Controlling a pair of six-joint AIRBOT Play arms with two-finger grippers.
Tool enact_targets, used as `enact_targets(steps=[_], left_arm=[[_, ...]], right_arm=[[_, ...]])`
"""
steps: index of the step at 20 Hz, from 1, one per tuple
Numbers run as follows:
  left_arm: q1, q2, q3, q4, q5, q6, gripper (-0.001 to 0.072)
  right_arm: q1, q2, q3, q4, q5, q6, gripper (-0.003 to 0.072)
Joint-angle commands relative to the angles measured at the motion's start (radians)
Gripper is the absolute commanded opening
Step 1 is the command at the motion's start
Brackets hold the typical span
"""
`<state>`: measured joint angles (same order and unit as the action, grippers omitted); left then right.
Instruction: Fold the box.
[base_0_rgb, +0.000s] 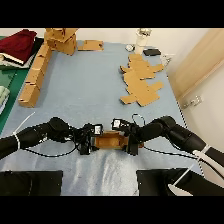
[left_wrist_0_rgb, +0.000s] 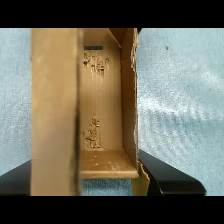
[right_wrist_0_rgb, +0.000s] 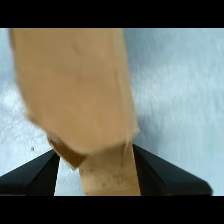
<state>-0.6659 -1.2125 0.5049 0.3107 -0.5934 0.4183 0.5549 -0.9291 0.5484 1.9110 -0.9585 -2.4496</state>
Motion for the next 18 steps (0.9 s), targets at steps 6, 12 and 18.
enact_targets(steps=[6, 12, 18], left_arm=[[0.0, 0.0, 0.001, 0.0, 0.0, 0.001, 0.052], [0.0, 0.0, 0.001, 0.0, -0.001, 0.0, 0.0521], [0.0, 0.062, 0.001, 0.025, -0.001, -0.108, 0.0521]], right_arm=[[0.0, 0.187, 0.003, 0.085, -0.344, 0.742, 0.071], [0.002, 0.225, 0.003, 0.25, -0.315, 0.914, 0.071], [0.002, 0.225, 0.003, 0.251, -0.243, 1.038, 0.071]])
